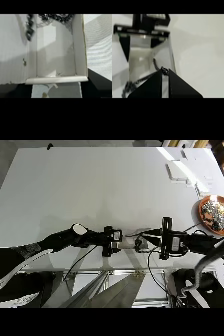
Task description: Fold the box and place the chain.
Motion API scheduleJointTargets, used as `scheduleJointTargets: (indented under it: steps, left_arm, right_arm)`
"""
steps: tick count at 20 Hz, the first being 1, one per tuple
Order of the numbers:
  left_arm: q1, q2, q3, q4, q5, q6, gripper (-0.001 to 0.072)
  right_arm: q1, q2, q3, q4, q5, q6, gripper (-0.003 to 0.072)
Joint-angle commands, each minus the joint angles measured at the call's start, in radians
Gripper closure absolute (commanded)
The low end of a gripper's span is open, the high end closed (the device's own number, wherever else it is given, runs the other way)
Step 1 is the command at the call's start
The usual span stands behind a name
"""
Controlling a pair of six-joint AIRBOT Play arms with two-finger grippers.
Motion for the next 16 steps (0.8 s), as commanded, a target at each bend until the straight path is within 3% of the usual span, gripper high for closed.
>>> scheduleJointTargets:
  steps: [1,3,5,6,8,11,13,16]
  left_arm:
    - [0.000,0.000,0.000,0.000,0.000,0.000,0.0437]
    - [0.000,0.000,0.000,0.000,0.000,0.000,0.0437]
    - [0.000,0.000,0.000,0.000,0.000,0.000,0.0437]
    - [0.000,0.000,0.000,0.000,0.000,0.000,0.0437]
    - [0.000,0.000,0.000,0.000,0.000,0.000,0.0437]
    - [0.000,0.000,0.000,0.000,0.000,0.000,0.0437]
    - [0.000,0.000,0.000,0.000,0.000,0.000,0.0437]
    - [0.000,0.000,0.000,0.000,0.000,0.000,0.0437]
  right_arm:
    - [0.001,-0.025,-0.012,-0.211,0.000,0.114,0.0667]
    - [0.001,-0.065,-0.021,-0.206,0.002,0.114,0.0626]
    - [0.001,-0.095,-0.021,-0.199,-0.012,0.114,0.0478]
    - [0.001,-0.100,-0.020,-0.192,-0.013,0.114,0.0444]
    - [0.001,-0.100,-0.016,-0.139,0.033,0.117,0.0447]
    - [0.006,-0.100,0.000,-0.098,0.072,0.291,0.0589]
    - [0.040,-0.100,0.002,-0.142,0.077,0.467,0.0567]
    - [0.138,-0.109,0.002,-0.246,0.075,0.648,0.0476]
